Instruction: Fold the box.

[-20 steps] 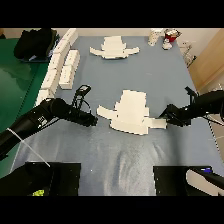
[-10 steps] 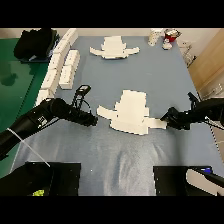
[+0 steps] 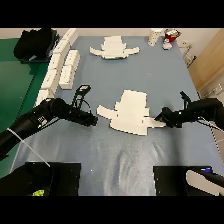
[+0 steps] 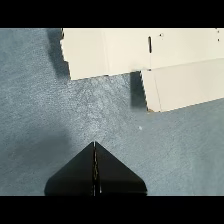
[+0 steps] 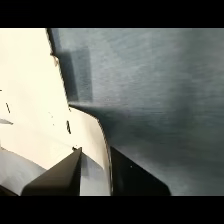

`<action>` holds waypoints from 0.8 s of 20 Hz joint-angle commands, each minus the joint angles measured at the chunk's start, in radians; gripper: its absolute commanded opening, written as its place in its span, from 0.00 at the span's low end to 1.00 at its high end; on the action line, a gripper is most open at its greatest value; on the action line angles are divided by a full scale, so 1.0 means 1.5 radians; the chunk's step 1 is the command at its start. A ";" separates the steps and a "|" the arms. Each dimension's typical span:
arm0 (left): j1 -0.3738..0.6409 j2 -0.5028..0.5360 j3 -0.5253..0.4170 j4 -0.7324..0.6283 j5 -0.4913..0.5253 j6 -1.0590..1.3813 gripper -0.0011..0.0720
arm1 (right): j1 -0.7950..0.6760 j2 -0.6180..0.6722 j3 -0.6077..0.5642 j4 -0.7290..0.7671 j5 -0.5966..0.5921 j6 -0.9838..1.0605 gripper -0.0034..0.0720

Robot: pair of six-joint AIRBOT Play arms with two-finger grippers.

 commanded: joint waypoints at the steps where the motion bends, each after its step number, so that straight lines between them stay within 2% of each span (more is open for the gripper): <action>1: 0.000 0.001 0.000 -0.005 0.000 0.000 0.03 | 0.045 -0.003 0.002 0.007 0.025 -0.005 0.18; 2: 0.000 0.001 0.000 -0.017 0.002 0.000 0.03 | 0.052 -0.003 0.004 0.007 0.022 -0.005 0.05; 6: 0.022 0.001 0.022 -0.041 -0.013 0.000 0.04 | 0.106 0.034 0.000 0.011 -0.033 -0.033 0.04; 8: 0.080 0.001 0.067 -0.047 -0.069 0.001 0.55 | 0.156 0.087 -0.033 0.011 -0.041 -0.033 0.04; 10: 0.144 0.001 0.102 -0.051 -0.123 0.008 0.55 | 0.205 0.161 -0.085 0.008 -0.001 -0.027 0.04; 12: 0.209 -0.004 0.105 -0.122 -0.158 0.057 0.55 | 0.233 0.211 -0.130 0.004 0.049 -0.020 0.05; 14: 0.256 -0.033 0.105 -0.232 -0.209 0.144 0.55 | 0.249 0.217 -0.148 0.001 0.067 -0.023 0.04; 16: 0.275 -0.079 0.105 -0.284 -0.237 0.198 0.55 | 0.251 0.213 -0.149 -0.001 0.073 -0.028 0.05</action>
